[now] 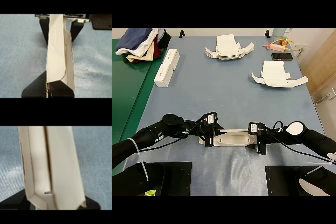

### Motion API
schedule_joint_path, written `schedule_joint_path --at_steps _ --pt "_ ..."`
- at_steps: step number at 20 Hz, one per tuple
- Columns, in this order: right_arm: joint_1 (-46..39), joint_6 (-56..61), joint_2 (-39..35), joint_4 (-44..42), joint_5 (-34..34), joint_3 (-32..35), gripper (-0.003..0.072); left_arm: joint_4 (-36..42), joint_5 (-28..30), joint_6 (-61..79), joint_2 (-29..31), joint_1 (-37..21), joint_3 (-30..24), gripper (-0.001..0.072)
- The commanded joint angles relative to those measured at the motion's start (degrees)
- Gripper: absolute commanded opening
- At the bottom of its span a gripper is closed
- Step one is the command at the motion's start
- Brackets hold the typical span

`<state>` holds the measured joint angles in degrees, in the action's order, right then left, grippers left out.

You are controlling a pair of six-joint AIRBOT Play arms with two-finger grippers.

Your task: Fold the box.

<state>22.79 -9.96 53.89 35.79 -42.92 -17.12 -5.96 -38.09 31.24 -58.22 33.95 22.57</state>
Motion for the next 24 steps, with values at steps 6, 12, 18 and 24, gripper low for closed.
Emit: schedule_joint_path --at_steps 6,12,18,24 --pt "0.1 0.0 0.0 0.0 0.0 -0.1 0.0517 0.7 -0.7 0.0 0.0 0.0 0.1 0.0015" --pt "0.1 0.0 0.0 0.0 0.0 -0.1 0.0517 0.9 -1.0 -0.4 0.0 0.0 0.2 0.0015" --pt "0.1 0.0 0.0 0.0 0.0 -0.1 0.0517 0.9 -0.9 -1.2 0.0 0.0 0.2 0.0633" --pt "0.1 0.0 0.0 0.0 0.0 -0.1 0.0516 -11.2 0.8 -25.6 2.3 -2.2 0.2 0.0635"
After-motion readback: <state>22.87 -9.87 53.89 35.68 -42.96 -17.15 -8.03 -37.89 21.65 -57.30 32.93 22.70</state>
